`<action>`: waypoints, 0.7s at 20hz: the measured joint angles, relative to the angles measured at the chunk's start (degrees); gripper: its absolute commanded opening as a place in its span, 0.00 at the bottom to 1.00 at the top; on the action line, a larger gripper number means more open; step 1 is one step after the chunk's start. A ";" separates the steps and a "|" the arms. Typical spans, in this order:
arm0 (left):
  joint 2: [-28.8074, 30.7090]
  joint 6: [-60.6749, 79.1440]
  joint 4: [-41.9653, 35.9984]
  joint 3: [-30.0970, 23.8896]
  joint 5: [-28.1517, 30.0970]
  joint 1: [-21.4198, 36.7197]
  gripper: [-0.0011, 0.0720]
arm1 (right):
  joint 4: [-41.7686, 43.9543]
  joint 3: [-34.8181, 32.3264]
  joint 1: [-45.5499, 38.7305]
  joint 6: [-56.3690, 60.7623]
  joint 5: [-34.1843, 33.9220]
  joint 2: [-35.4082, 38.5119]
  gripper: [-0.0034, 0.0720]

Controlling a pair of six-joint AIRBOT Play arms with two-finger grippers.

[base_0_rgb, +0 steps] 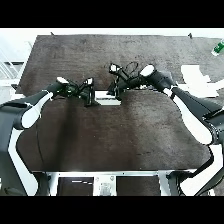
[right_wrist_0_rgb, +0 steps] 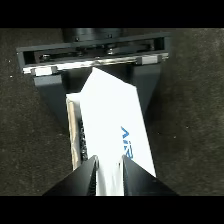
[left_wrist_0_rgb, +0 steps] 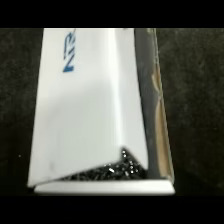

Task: Fold the box and place the chain.

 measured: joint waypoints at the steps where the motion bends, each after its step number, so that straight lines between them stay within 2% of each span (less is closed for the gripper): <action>1: 0.00 0.00 0.00 0.00 -0.02 0.00 0.66 | 0.13 -0.37 0.00 0.00 -0.07 -0.02 0.24; 9: -0.02 0.11 0.04 0.00 -0.04 0.00 0.66 | -0.07 -3.17 0.59 0.02 -0.59 -0.07 0.25; 11: -0.02 0.17 0.04 0.00 -0.07 0.00 0.66 | -0.09 -3.63 0.70 0.17 -0.39 -0.07 0.39; 14: 0.00 0.39 0.31 -0.02 -0.52 -0.07 0.66 | 0.02 -4.07 0.70 0.24 1.22 -0.15 0.40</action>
